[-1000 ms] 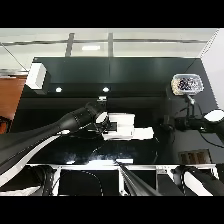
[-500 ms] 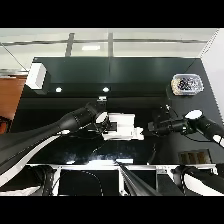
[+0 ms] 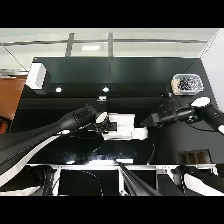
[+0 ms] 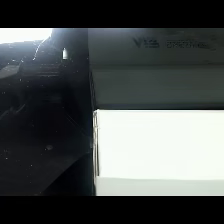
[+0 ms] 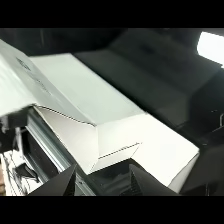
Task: Fold the box and place the chain.
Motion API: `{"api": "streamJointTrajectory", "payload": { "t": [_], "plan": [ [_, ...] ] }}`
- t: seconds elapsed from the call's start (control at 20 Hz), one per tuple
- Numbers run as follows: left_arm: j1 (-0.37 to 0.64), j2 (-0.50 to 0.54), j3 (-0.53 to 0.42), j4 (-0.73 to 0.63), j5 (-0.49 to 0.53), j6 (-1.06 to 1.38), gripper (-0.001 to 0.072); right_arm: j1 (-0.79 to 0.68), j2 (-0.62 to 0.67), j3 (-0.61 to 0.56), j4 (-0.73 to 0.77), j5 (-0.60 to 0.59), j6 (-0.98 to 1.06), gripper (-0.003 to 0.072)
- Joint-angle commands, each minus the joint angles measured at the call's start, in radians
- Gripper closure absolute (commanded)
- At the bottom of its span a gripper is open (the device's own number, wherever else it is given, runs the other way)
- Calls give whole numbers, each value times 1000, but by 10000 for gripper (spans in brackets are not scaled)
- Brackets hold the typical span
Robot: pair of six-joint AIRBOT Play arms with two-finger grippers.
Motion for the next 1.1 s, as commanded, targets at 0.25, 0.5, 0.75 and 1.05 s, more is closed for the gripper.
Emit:
{"api": "streamJointTrajectory", "payload": {
  "t": [0.25,0.5,0.75,1.05],
  "plan": [
    [1,0,0,0,1,0,681,-304,2,-23,-206,6,77,676],
    [1,0,0,0,0,0,681,-170,-11,-177,-176,-139,128,677],
    [1,0,0,0,0,0,681,8,-39,-193,-143,-257,143,676],
    [1,0,0,0,0,0,680,84,-105,-193,-38,-256,55,676]
  ]
}}
